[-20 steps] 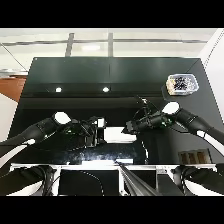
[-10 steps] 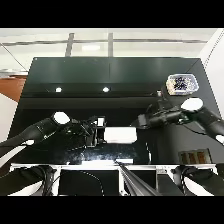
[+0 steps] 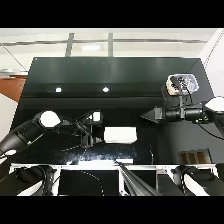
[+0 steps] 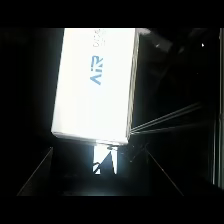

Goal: Fold the box and place the chain.

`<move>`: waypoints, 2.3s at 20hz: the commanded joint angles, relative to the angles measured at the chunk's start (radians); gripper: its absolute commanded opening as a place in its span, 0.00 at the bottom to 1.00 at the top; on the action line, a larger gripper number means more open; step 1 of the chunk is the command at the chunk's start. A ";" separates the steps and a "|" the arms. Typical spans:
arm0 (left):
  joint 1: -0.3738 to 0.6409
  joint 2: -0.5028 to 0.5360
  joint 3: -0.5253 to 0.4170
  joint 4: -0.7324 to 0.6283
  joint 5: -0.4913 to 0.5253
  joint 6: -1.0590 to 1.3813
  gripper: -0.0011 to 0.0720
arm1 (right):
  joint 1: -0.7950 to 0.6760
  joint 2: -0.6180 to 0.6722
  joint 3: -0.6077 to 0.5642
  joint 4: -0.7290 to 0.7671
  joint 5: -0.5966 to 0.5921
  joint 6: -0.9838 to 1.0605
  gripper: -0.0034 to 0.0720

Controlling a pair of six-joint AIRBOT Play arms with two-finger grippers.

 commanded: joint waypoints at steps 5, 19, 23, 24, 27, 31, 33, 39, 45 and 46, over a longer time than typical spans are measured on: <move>-0.140 -0.198 0.154 -0.027 0.065 -0.047 0.98 | -0.009 0.007 0.001 -0.001 -0.011 -0.020 0.08; -0.246 -0.298 0.221 -0.028 0.147 -0.046 0.98 | -0.009 0.007 0.001 -0.009 -0.013 -0.047 0.08; -0.246 -0.298 0.221 -0.027 0.147 -0.046 0.98 | -0.009 0.007 0.001 -0.009 -0.019 -0.047 0.08; -0.246 -0.297 0.221 -0.027 0.147 -0.046 0.98 | -0.009 0.007 0.001 -0.009 -0.019 -0.047 0.08; -0.246 -0.297 0.221 -0.027 0.147 -0.046 0.98 | -0.009 0.007 0.001 -0.009 -0.019 -0.047 0.08; -0.246 -0.295 0.232 -0.016 0.150 -0.045 0.98 | -0.009 0.007 0.001 -0.009 -0.018 -0.047 0.08; -0.246 -0.294 0.238 -0.016 0.151 -0.045 0.98 | -0.009 0.007 0.001 -0.009 -0.018 -0.047 0.08; -0.246 -0.293 0.238 -0.016 0.150 -0.046 0.98 | -0.009 0.007 0.001 -0.023 -0.018 -0.049 0.08; -0.247 -0.294 0.238 -0.016 0.147 -0.065 0.98 | -0.009 0.007 0.001 -0.030 -0.018 -0.049 0.08; -0.247 -0.296 0.238 -0.016 0.147 -0.065 0.98 | -0.009 0.007 0.001 -0.030 -0.018 -0.050 0.08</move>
